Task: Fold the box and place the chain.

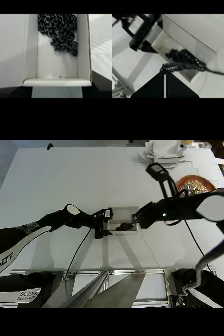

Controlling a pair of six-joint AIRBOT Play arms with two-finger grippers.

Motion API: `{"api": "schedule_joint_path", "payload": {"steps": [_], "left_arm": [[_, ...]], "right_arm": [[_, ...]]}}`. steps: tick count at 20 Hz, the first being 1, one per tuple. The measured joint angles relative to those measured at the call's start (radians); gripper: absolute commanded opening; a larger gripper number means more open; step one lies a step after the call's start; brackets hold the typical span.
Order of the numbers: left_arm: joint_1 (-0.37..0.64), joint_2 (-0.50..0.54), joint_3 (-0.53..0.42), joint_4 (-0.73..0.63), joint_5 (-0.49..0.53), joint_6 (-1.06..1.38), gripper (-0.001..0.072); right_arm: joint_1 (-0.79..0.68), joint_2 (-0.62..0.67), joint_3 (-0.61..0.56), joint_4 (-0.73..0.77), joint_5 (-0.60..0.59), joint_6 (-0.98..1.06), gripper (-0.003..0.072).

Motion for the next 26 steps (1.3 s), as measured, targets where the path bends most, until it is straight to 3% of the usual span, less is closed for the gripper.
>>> {"api": "schedule_joint_path", "payload": {"steps": [4,10,12,16,26], "left_arm": [[0.000,0.000,0.000,0.000,0.000,0.000,0.0154],[0.000,0.000,0.000,0.000,0.000,0.000,0.0154],[0.000,0.000,0.000,0.000,0.000,0.000,0.0154],[0.000,0.000,0.000,0.000,0.000,0.000,0.0154],[0.000,0.000,0.000,0.000,0.000,0.000,0.0154]], "right_arm": [[0.089,-0.046,0.000,-0.061,-0.078,0.071,0.0016],[0.126,-0.227,0.000,-0.089,-0.109,0.101,0.0024],[0.129,-0.277,0.000,-0.093,-0.110,0.105,0.0156],[0.124,-0.304,0.006,-0.096,-0.103,0.092,0.0179],[-0.192,-0.229,0.013,-0.224,-0.041,0.086,0.0176]]}}
